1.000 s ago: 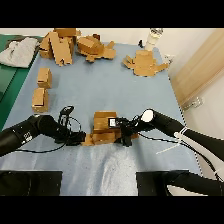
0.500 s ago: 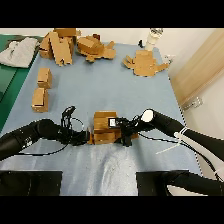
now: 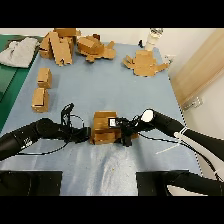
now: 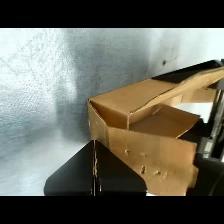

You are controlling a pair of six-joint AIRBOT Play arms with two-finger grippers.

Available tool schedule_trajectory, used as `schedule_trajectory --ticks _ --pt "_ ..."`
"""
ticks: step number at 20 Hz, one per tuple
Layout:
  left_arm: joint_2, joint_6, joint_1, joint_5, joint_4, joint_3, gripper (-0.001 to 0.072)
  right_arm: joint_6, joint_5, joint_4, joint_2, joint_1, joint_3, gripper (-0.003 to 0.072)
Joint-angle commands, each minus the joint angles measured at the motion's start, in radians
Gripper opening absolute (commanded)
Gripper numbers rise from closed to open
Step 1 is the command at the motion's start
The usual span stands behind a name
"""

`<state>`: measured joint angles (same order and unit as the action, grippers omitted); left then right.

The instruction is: Fold the box.

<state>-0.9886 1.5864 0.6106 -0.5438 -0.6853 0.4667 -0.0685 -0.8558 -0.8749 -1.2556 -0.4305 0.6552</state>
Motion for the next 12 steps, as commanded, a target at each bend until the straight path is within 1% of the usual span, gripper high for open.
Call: schedule_trajectory --ticks 1,2,4,5,11,12 --pt "0.003 0.003 0.008 -0.001 0.047 0.01 0.0013 0.0 0.0 0.0 0.0 0.0 0.0 0.044" --pt "0.006 -0.001 0.021 -0.013 0.042 0.024 0.0013 0.0 0.0 0.0 0.0 0.0 0.0 0.044" --pt "0.006 0.0 0.051 -0.074 -0.019 0.065 0.0014 0.0 0.0 0.0 0.0 0.0 0.0 0.044" --pt "0.006 0.0 0.06 -0.09 -0.034 0.076 0.0014 0.0 0.0 0.0 0.0 0.0 0.0 0.044" --pt "0.006 0.0 0.061 -0.098 -0.042 0.083 0.0016 0.0 0.0 0.0 0.0 0.0 0.0 0.044" --pt "0.006 0.001 0.061 -0.105 -0.053 0.083 0.0129 0.0 0.0 0.0 0.0 0.0 0.0 0.044"
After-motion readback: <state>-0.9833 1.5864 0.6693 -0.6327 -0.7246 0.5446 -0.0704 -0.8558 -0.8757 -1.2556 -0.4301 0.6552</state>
